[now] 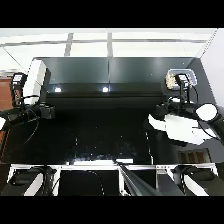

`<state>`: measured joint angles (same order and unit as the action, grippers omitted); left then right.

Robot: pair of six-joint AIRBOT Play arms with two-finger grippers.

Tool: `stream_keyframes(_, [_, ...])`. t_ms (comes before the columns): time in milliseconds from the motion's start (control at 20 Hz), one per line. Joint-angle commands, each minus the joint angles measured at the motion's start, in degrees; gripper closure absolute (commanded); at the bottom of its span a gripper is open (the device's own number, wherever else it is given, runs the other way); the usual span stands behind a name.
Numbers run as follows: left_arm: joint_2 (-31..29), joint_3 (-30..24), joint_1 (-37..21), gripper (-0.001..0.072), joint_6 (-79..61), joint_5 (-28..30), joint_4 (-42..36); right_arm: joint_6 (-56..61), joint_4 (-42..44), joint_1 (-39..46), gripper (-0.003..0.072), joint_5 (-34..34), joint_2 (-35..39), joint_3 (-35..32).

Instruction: Fold the box and place the chain.

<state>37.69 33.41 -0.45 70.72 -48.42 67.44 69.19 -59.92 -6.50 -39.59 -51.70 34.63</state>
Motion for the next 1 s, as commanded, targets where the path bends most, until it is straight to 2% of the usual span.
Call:
stream_keyframes(0, [0.0,0.0,0.0,0.0683,0.0,0.0,0.0,0.0,0.0,0.0,0.0669,0.0,0.0,0.0])
stream_keyframes(650, [0.0,0.0,0.0,0.0683,0.0,0.0,0.0,0.0,0.2,0.0,0.0669,0.2,0.0,0.0])
stream_keyframes(850, [0.0,0.0,0.0,0.0682,0.0,1.1,-0.2,0.0,5.0,0.0,0.0668,7.8,0.0,0.0])
stream_keyframes(900, [0.1,0.0,0.0,0.0682,0.0,2.8,-0.5,0.1,5.9,0.0,0.0533,10.3,0.0,0.0])
stream_keyframes(950, [0.2,0.0,0.0,0.0682,0.0,4.8,-0.5,0.2,6.0,0.0,-0.0034,11.4,0.0,0.0])
